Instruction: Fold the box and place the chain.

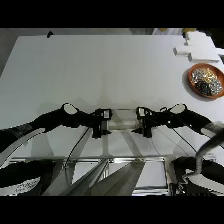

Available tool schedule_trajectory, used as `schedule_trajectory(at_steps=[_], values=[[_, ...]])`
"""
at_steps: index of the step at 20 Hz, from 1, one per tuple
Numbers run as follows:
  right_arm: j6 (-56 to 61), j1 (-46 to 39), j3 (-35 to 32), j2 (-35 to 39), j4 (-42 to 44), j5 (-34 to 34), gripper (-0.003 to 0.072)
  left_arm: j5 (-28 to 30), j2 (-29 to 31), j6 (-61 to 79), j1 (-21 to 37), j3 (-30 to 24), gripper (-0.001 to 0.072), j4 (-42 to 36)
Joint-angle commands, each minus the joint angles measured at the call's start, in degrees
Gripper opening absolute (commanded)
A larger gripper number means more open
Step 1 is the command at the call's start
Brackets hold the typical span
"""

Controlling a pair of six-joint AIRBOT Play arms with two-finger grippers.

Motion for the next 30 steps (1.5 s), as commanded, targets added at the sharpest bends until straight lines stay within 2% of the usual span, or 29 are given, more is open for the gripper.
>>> schedule_trajectory(at_steps=[1,6,7,8,9,10,15,20,26,30], values=[[-0.02,0.0,0.04,0.02,0.0,0.0,0.0399,0.26,-0.11,0.04,-0.07,-0.02,0.013,0.48],[-0.02,0.02,0.04,0.02,0.0,0.0,0.0399,0.24,-0.11,0.02,-0.07,-0.02,0.0141,0.46],[-0.02,0.02,0.04,0.02,0.0,0.0,0.0399,0.24,-0.11,0.04,-0.07,-0.04,0.0207,0.46],[-0.02,0.02,0.04,0.02,0.0,0.0,0.0399,0.24,-0.09,0.04,-0.02,-0.04,0.0382,0.46],[-0.02,0.0,0.04,0.02,0.0,0.0,0.0399,0.26,-0.09,0.02,0.13,-0.07,0.059,0.31],[-0.02,0.0,0.04,0.02,0.0,0.0,0.0399,0.22,-0.09,0.0,0.48,-0.09,0.0699,0.26],[-0.02,0.0,0.04,0.02,0.0,0.0,0.0399,-1.14,1.01,0.09,3.21,-0.55,0.0695,0.46],[-0.02,0.02,0.04,0.02,0.0,0.0,0.0399,-0.46,2.93,5.31,4.28,-3.76,0.0696,-0.24],[-0.02,0.02,0.04,0.02,0.0,0.0,0.0399,0.63,2.93,13.6,4.09,-4.92,0.0697,-10.75],[-0.02,0.0,0.04,0.02,0.0,0.0,0.0399,0.57,2.69,14.73,4.07,-4.92,0.0697,-11.52]])
